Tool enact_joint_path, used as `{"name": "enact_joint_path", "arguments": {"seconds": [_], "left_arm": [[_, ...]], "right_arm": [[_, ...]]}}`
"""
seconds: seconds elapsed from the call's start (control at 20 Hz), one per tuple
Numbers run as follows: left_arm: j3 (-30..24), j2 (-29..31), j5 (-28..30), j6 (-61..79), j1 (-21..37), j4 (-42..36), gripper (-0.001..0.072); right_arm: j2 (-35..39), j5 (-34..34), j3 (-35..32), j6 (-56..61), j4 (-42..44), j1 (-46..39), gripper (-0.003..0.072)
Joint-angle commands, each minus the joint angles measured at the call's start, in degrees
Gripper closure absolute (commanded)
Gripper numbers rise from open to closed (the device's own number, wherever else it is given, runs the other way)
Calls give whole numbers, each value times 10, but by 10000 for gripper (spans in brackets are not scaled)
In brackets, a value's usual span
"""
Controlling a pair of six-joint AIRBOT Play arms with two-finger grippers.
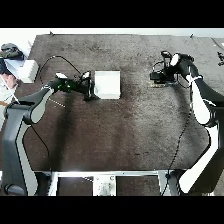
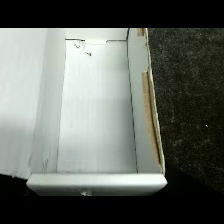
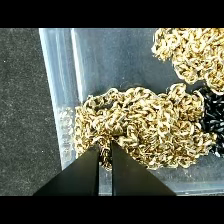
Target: Fold the box and place the chain.
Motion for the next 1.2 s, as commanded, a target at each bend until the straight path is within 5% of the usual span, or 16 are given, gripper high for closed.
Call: {"name": "enact_joint_path", "arguments": {"seconds": [0.0,0.7,1.15], "left_arm": [[0,0,0,0,0,0,366],[0,0,0,0,0,0,366],[0,0,0,0,0,0,366]], "right_arm": [[0,-5,1,0,-14,0,673],[212,-24,1,-38,-13,14,674],[388,-209,1,-75,-47,102,674]]}}
